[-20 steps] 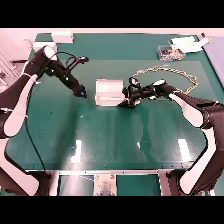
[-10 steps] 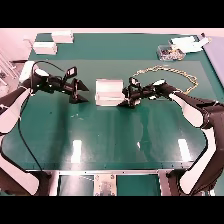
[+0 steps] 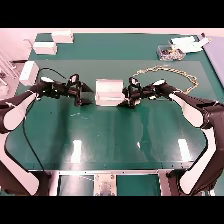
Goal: Fold the box and place the chain.
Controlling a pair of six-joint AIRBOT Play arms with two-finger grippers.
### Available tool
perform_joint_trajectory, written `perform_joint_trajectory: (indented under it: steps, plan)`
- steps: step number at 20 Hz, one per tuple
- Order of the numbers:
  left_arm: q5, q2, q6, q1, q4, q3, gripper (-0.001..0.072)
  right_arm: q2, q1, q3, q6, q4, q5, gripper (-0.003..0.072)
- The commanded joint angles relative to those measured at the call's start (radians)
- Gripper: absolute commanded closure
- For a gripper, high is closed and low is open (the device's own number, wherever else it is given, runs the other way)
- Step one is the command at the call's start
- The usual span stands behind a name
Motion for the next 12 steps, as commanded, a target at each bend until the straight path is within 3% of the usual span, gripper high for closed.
perform_joint_trajectory:
  steps: [1, 12]
  plan:
    - [0.027, -0.019, 0.018, -0.015, -0.034, -0.002, -0.0011, 0.000, 0.000, 0.000, 0.000, 0.000, 0.000, 0.0107]
    - [0.044, -0.051, 0.029, -0.016, -0.084, 0.003, -0.0011, 0.000, 0.000, 0.000, 0.000, 0.000, 0.000, 0.0107]
